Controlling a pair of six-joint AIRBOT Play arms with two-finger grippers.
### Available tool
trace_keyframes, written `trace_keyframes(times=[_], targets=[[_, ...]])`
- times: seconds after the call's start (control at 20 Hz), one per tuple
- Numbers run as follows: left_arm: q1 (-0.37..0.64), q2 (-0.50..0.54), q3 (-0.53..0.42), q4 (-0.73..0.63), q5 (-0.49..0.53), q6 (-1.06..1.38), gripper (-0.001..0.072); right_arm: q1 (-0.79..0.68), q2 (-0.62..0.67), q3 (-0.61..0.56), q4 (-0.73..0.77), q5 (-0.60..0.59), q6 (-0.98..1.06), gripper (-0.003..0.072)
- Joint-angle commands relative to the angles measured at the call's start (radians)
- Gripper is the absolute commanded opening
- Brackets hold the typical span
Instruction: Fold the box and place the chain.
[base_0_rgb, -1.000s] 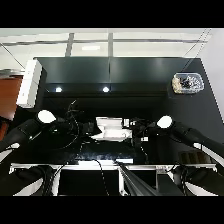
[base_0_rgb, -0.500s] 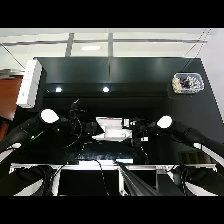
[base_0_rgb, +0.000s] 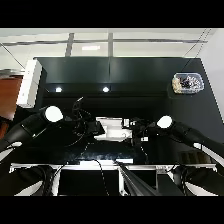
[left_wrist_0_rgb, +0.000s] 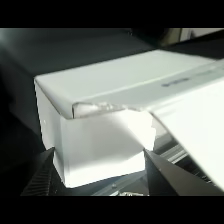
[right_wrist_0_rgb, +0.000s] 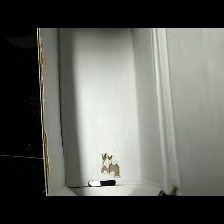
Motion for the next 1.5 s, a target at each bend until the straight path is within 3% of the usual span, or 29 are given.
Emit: trace_keyframes(times=[0.0, 0.25, 1.45], targets=[[-0.005, 0.001, 0.006, 0.046, 0.001, -0.058, 0.0609, 0.000, 0.000, 0.000, 0.000, 0.000, 0.000, 0.0460], [-0.036, 0.001, 0.006, 0.143, 0.043, -0.157, 0.0572, 0.000, 0.000, 0.000, 0.000, 0.000, 0.000, 0.0460], [-0.116, 0.000, 0.006, 0.180, 0.114, -0.322, 0.0572, 0.000, 0.000, 0.000, -0.063, 0.011, -0.001, 0.0459]])
